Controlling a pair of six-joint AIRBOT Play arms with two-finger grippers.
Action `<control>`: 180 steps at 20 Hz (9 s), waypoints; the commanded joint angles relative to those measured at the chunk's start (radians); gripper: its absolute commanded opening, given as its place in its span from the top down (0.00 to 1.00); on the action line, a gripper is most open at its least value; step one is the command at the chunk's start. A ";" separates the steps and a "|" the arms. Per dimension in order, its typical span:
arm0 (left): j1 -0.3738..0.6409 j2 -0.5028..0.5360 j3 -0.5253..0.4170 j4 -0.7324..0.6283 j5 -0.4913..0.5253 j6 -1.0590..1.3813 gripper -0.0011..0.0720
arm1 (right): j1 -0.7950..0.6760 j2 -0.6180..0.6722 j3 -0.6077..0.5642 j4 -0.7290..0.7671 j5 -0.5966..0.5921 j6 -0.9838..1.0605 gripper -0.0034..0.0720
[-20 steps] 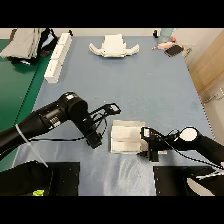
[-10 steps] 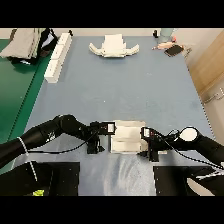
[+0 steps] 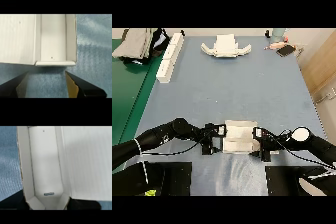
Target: Fold the box.
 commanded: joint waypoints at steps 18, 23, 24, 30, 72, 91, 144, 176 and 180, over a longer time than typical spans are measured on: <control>-0.143 -0.097 -0.003 -0.117 0.116 -0.029 0.05 | 0.000 0.000 0.000 0.000 0.000 0.000 0.28; -0.142 -0.100 -0.002 -0.113 0.118 -0.048 0.05 | 0.000 0.000 0.000 0.000 0.000 0.000 0.28; -0.142 -0.100 -0.002 -0.114 0.119 -0.048 0.05 | 0.000 0.000 0.000 0.000 0.000 0.000 0.28; -0.142 -0.100 -0.002 -0.113 0.118 -0.047 0.27 | 0.000 0.000 0.000 0.000 0.000 0.000 0.28; -0.142 -0.100 -0.002 -0.114 0.116 -0.048 0.27 | -0.002 0.685 0.002 -0.207 0.054 1.271 0.00; -0.142 -0.100 -0.002 -0.114 0.116 -0.048 0.27 | 0.002 0.216 0.042 0.391 0.063 1.212 0.61; -0.142 -0.100 -0.002 -0.114 0.116 -0.048 0.27 | 0.269 0.254 0.159 -0.672 0.134 0.774 0.27; -0.142 -0.100 -0.002 -0.114 0.116 -0.048 0.27 | 0.315 0.160 0.123 -0.490 -0.054 0.634 0.08; -0.142 -0.100 -0.002 -0.113 0.116 -0.048 0.27 | 0.314 0.161 0.123 -0.499 -0.035 0.635 0.11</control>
